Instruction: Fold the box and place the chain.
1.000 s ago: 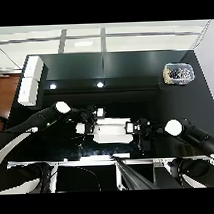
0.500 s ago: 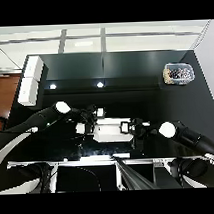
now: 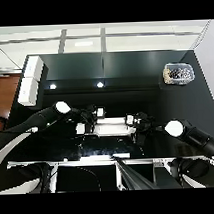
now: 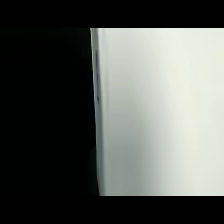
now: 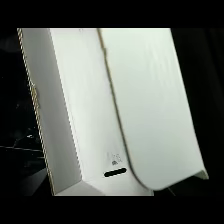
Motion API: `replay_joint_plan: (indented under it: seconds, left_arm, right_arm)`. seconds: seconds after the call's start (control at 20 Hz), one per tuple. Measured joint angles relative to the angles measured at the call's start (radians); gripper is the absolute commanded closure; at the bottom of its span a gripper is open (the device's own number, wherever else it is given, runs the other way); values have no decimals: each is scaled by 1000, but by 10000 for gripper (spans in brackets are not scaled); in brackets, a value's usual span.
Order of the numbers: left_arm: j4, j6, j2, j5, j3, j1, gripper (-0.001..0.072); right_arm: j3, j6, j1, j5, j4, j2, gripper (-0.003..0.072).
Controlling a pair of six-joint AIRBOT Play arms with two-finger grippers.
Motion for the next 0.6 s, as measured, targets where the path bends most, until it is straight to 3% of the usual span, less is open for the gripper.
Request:
replay_joint_plan:
  seconds: [0.6]
  left_arm:
    - [0, 2, 0, 0, 0, 0, 683]
  right_arm:
    - [25, 3, -8, -26, -8, 14, 5]
